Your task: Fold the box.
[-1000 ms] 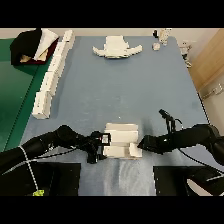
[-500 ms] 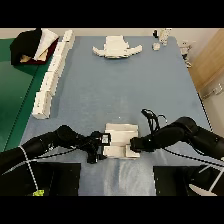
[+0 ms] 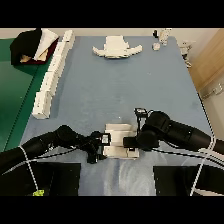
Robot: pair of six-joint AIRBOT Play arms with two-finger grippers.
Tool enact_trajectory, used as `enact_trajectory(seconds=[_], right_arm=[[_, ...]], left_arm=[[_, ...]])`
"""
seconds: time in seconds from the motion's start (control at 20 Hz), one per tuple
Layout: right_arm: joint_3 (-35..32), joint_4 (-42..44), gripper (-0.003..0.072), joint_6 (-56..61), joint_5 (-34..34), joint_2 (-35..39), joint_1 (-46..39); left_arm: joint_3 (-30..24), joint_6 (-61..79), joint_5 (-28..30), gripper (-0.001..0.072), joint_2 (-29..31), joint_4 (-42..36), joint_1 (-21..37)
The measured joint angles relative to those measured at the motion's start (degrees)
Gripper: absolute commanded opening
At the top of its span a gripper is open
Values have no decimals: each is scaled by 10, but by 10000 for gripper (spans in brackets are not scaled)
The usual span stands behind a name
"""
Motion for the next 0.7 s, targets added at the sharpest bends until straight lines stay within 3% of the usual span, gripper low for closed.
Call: enact_trajectory(seconds=[0.35,0.55,0.7], right_arm=[[11,-20,348,96,-12,-42,53],[12,-31,14,116,-13,-53,60],[13,-35,1,122,-10,-56,63]], left_arm=[[0,0,0,510,0,0,0],[0,0,0,510,0,0,0],[0,1,0,510,0,1,0]])
